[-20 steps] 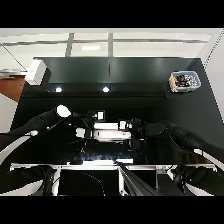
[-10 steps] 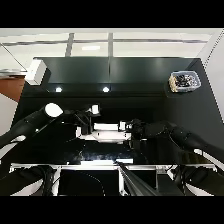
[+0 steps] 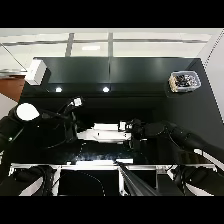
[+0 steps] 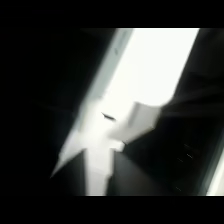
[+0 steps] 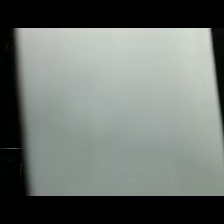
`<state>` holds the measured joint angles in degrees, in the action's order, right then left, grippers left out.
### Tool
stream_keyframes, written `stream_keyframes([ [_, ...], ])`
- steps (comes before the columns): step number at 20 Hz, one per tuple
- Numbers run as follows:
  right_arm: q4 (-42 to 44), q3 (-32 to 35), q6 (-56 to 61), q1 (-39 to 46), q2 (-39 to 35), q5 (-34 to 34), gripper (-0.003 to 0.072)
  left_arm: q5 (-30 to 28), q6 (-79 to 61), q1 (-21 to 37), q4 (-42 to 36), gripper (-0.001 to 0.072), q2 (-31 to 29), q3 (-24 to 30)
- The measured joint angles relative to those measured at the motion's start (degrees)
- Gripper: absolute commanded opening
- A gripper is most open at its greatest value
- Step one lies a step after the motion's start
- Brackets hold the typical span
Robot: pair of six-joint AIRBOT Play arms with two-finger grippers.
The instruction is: Fold the box and place the chain.
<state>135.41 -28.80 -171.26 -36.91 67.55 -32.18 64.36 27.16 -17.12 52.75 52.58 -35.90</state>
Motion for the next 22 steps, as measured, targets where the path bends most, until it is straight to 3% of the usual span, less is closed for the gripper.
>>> stream_keyframes([
  [3,0.0,0.0,0.0,0.0,0.0,0.0,0.0564,6.84,7.02,-0.52,-1.22,0.0028,-0.74,1.16],
  [5,0.0,0.0,0.02,0.0,0.0,0.0,0.0564,6.01,8.24,-2.21,-5.75,0.0028,-0.94,2.34],
  [7,0.0,0.0,0.02,0.0,0.0,0.0,0.0564,0.0,7.5,-4.0,-11.34,0.0028,-1.07,3.43],
  [9,0.0,0.0,0.02,0.0,0.0,0.0,0.0564,-9.57,6.64,-5.66,-16.41,0.0029,-0.74,4.28],
  [13,0.0,0.0,0.02,0.0,0.0,0.0,0.0564,-26.38,5.79,-8.17,-21.35,0.0029,3.37,4.96],
  [17,-0.02,0.0,0.02,0.0,0.0,0.0,0.0564,-32.2,5.57,-10.01,-22.8,0.0029,9.64,5.14],
  [22,-0.04,0.0,0.02,0.0,0.0,0.0,0.0564,-33.99,5.38,-11.45,-23.19,0.0029,13.44,5.14],
])
